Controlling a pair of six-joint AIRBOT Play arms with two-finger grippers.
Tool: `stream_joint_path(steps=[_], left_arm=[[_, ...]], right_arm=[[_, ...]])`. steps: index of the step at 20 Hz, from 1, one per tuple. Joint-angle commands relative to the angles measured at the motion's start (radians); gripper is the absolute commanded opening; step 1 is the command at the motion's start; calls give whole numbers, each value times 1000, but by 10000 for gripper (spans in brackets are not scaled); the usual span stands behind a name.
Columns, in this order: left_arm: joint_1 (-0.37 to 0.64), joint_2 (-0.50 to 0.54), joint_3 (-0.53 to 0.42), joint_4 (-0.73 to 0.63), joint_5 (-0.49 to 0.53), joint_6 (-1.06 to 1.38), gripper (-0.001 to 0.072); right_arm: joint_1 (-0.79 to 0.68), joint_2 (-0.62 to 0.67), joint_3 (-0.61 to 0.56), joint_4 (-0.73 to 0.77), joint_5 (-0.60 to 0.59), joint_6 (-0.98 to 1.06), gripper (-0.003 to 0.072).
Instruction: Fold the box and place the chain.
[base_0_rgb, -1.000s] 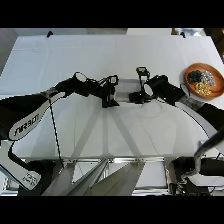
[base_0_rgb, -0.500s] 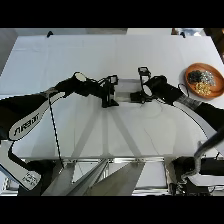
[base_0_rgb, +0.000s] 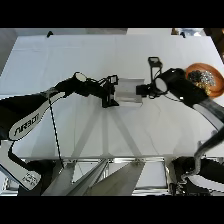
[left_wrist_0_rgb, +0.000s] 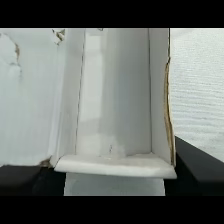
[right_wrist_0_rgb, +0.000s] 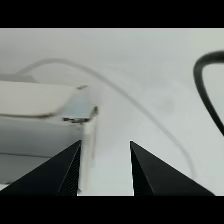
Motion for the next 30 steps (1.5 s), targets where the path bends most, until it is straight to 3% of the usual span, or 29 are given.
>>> stream_joint_path(steps=[1,4,7,11,14,22,27,30], left_arm=[[0,0,0,0,-1,0,157],[0,0,0,0,-1,1,157],[0,0,0,0,0,0,157],[0,0,0,0,-1,0,157],[0,0,0,0,-1,1,157],[0,0,0,0,-1,0,157],[0,0,0,0,-1,0,157],[0,0,0,0,-1,0,157]], right_arm=[[-85,117,1,-84,68,-58,339],[-249,180,5,-138,74,-93,338],[-459,172,9,-135,66,-259,339],[-723,124,13,-74,-68,-426,378],[-835,41,31,15,-159,-548,378],[-873,-311,266,45,-145,-560,380],[-873,-416,319,-38,-153,-511,380],[-871,-454,319,-12,-142,-512,380]])
